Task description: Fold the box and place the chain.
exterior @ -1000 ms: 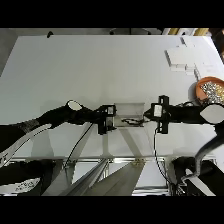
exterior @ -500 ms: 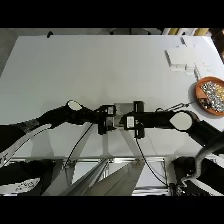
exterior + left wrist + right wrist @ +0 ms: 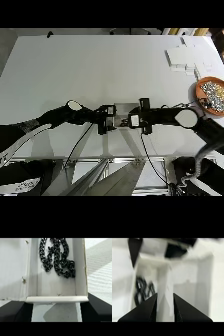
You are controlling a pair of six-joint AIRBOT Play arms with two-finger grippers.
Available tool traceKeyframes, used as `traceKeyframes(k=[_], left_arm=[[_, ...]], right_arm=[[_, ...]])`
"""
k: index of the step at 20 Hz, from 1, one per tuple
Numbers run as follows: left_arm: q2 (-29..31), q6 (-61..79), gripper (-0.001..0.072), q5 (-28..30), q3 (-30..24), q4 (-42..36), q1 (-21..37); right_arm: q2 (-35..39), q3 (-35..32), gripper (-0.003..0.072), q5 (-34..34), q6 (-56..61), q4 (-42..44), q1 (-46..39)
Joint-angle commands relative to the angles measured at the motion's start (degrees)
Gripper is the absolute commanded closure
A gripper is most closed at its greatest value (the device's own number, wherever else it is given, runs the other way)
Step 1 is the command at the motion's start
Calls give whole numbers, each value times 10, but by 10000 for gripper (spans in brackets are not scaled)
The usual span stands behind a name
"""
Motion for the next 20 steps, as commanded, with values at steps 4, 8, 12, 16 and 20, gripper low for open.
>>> traceKeyframes(k=[4, 8, 12, 16, 20], left_arm=[[0, 0, 499, 0, 0, 0, 0], [0, 0, 499, 0, 0, 0, 0], [0, 0, 499, 0, 0, 0, 0], [0, 0, 499, 0, 0, 0, 0], [0, 0, 499, 0, 0, 0, 0]], right_arm=[[35, 2, 467, 150, 0, -71, -184], [1, 2, 466, 150, -23, -73, -254], [-68, 2, 467, 129, -33, -79, -256], [-138, 2, 467, 111, -63, -78, -256], [-170, 2, 467, 87, -78, -77, -254]])
